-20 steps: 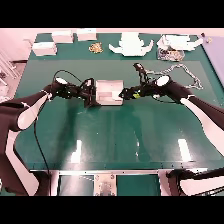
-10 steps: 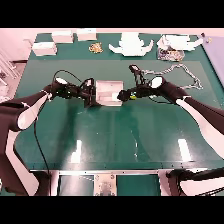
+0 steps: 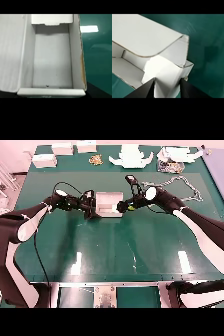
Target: Fold the box and place the chain.
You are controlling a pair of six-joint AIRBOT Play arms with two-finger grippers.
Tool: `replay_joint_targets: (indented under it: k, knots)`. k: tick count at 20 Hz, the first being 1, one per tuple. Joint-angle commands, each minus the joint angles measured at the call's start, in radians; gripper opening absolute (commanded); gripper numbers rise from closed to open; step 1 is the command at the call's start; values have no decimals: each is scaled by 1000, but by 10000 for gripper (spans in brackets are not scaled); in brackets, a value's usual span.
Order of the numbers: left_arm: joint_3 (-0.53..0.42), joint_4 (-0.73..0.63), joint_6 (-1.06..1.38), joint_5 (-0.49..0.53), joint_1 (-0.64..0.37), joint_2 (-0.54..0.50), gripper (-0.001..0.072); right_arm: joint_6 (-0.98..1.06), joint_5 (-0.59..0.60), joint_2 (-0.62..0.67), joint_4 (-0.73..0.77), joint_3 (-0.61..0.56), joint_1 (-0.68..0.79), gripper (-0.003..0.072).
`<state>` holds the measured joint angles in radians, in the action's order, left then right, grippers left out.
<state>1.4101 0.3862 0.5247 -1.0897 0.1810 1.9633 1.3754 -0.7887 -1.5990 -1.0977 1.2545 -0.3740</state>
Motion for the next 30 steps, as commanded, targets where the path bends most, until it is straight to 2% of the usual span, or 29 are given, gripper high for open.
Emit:
replay_joint_targets:
  k: [1, 6, 17, 22, 26, 30]
  knots:
    - [0, 1, 0, -2, 0, -1, 623, 100, -39, 0, -111, 16, -21, 377]
    - [0, 1, 0, -2, 0, -1, 623, 144, -54, 5, -167, 24, -21, 377]
    - [0, 1, 0, -3, 0, -1, 623, 154, -95, 12, -181, 58, -22, 368]
    - [0, 1, 0, -3, 0, -1, 623, 249, -94, 0, -283, 59, -37, 370]
    - [0, -2, 0, -4, 0, -1, 623, 257, -46, -5, -283, 60, -69, 369]
    - [0, -2, 0, -6, 0, -1, 623, 345, -49, -15, -328, 60, -84, 369]
